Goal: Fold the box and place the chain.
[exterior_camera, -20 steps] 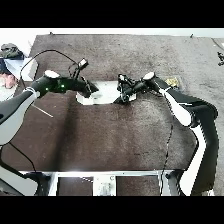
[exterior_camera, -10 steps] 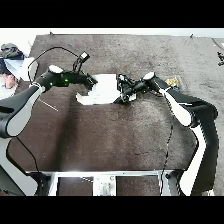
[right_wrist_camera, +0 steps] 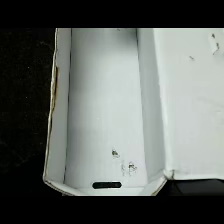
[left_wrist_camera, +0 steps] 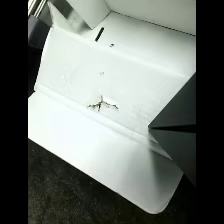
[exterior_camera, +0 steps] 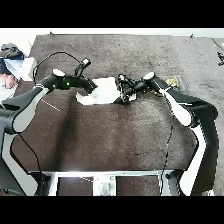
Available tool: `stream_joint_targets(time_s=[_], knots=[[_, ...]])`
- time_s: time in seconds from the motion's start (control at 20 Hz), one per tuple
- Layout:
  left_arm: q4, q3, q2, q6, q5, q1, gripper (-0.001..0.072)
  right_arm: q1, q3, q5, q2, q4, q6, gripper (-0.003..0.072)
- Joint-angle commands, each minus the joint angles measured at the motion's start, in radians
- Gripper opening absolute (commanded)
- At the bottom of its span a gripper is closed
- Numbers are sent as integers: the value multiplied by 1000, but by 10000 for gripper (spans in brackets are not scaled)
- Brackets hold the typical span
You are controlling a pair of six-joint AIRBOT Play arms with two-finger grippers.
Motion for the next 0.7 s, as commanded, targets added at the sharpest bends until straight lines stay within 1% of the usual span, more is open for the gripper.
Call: stream_joint_targets(time_s=[0.0,0.1,0.2,0.3,0.45,0.55,0.65], knots=[[6,6,-3,50,-33,1,11,0,1,0,-1,0,-1,373],[14,43,-3,92,-68,1,10,0,1,-1,-1,0,-1,373],[62,116,-1,86,-122,2,10,0,1,-1,-1,0,-1,373],[93,206,-1,44,-222,20,9,0,1,-1,-1,0,-1,373],[107,311,3,37,-367,68,6,0,1,-1,-1,0,-1,373],[132,316,35,38,-375,92,6,0,1,-1,-1,0,-1,373],[216,316,55,37,-401,102,9,0,1,-1,-1,0,-1,373]])
